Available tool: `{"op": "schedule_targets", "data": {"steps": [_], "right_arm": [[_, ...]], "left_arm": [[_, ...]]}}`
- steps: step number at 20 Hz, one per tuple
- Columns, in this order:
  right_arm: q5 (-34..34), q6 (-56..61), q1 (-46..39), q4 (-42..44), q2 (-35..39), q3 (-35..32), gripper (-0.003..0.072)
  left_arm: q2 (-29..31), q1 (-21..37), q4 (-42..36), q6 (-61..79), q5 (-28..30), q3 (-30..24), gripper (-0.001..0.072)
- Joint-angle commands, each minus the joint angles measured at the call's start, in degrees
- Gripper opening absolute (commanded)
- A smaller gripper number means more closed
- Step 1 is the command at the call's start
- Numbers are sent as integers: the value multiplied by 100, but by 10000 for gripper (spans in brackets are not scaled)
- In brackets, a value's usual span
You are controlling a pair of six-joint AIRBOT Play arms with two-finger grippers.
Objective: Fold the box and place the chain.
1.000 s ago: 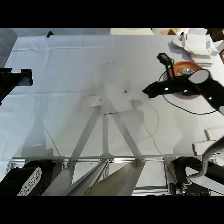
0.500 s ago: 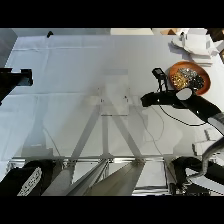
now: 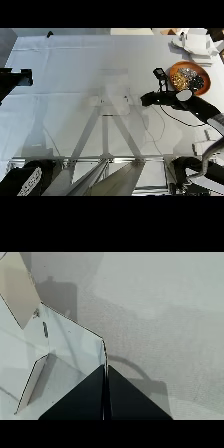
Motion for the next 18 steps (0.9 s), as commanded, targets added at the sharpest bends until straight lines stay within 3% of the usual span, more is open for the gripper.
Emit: {"op": "schedule_targets", "data": {"steps": [1, 14, 18], "right_arm": [[133, -92, 7, 42, 0, -2, 9], [149, -94, 7, 37, 0, -2, 9], [149, -94, 7, 37, 0, -2, 9]], "left_arm": [[2, -2, 0, 0, 0, 2, 696], [2, -2, -72, -46, 2, 2, 696], [0, -2, -778, -304, -68, 2, 695]]}}
